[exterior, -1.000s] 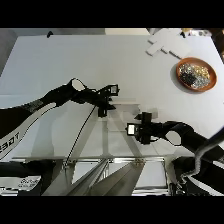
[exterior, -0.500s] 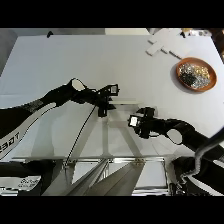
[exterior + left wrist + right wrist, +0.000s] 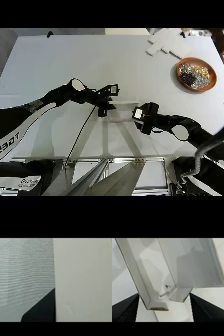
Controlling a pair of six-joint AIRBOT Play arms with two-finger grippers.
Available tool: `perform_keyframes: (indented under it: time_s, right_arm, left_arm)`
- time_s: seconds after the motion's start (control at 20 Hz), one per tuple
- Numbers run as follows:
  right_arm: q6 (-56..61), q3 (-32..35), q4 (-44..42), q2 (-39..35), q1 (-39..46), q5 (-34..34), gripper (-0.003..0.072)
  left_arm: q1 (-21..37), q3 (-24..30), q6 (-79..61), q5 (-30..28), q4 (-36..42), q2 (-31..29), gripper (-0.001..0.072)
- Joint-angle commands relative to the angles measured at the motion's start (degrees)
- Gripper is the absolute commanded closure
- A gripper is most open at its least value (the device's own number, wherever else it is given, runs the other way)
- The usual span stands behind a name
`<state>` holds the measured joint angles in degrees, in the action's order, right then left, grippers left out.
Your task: Fold the box and place the chain.
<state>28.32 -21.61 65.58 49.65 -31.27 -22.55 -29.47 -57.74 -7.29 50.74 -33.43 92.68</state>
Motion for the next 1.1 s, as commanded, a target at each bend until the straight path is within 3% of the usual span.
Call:
perform_keyframes:
  time_s: [0.0, 0.45, 0.6, 0.7, 0.9, 1.05]
  right_arm:
    - [-0.3, -1.5, 0.0, -0.1, 1.9, -0.8, -0.0003]
    - [-0.3, -1.5, -0.1, 1.3, 3.0, -0.6, -0.0003]
    - [-1.5, -1.5, -3.8, 4.1, 6.7, -0.8, -0.0001]
    - [-9.9, -1.5, -8.6, 5.2, 8.9, -2.1, 0.0032]
    - [-30.7, -1.5, -22.0, 8.0, 10.8, -7.0, 0.0015]
    - [-40.7, -1.5, -31.6, 9.9, 11.0, -7.0, -0.0007]
  left_arm:
    - [0.0, 0.0, 0.0, 0.1, 0.0, 0.0, 0.0699]
    - [0.0, 0.0, 0.0, 0.1, 0.0, 0.0, 0.0699]
    - [0.0, 0.0, 0.0, 0.1, 0.0, 0.0, 0.0699]
    - [0.0, 0.0, 0.0, 0.1, 0.0, 0.0, 0.0699]
    - [0.0, 0.0, 0.0, 0.1, 0.0, 0.0, 0.0699]
    - [0.0, 0.0, 0.0, 0.1, 0.0, 0.0, 0.0699]
